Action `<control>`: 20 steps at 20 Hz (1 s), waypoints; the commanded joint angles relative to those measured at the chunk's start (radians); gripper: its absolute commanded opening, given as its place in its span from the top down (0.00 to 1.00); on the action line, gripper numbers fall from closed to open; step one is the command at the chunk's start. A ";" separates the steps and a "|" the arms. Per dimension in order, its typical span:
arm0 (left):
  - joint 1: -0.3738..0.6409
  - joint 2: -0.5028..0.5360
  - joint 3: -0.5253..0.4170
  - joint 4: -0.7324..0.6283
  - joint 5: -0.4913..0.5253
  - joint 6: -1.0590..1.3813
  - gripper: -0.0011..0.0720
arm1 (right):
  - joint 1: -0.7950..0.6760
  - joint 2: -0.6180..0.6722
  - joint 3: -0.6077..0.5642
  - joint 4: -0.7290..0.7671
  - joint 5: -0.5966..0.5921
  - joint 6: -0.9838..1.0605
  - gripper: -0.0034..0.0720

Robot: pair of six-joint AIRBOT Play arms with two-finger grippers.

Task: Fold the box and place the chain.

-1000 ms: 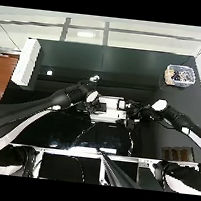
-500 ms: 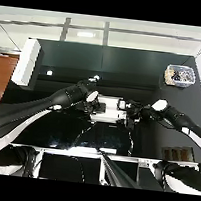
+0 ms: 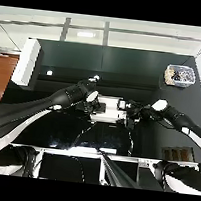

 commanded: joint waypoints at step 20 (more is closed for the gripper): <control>0.017 0.000 0.012 0.029 -0.034 0.049 0.94 | -0.013 0.171 0.007 -0.216 0.106 0.206 0.01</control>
